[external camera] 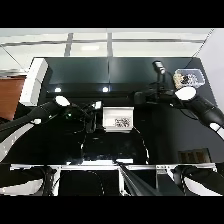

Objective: Fold the box and place the chain.

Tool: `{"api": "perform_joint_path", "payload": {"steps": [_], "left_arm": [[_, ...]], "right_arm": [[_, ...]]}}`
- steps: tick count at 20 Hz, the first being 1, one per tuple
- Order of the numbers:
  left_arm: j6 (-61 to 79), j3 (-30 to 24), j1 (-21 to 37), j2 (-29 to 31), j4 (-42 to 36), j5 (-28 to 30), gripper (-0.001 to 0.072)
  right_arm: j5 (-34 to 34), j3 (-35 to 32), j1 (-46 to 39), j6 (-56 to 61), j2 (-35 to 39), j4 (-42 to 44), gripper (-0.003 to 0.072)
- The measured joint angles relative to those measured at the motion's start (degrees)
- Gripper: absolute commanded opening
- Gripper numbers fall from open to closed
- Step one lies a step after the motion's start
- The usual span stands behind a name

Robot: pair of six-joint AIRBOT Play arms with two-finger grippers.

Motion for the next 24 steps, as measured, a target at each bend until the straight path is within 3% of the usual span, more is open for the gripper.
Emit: {"api": "perform_joint_path", "payload": {"steps": [8,17,24], "left_arm": [[0.0,0.0,0.0,0.0,0.0,0.0,0.0277],[0.0,0.0,0.0,0.0,-0.1,0.2,0.0278],[0.0,0.0,0.0,0.0,-0.2,0.3,0.0278]], "right_arm": [[16.9,3.8,2.2,-21.7,-1.8,-9.5,0.0706],[16.6,4.2,7.1,-29.2,-2.0,-16.8,0.0706],[21.1,4.2,7.6,-29.6,-2.0,-15.8,0.0706]]}}
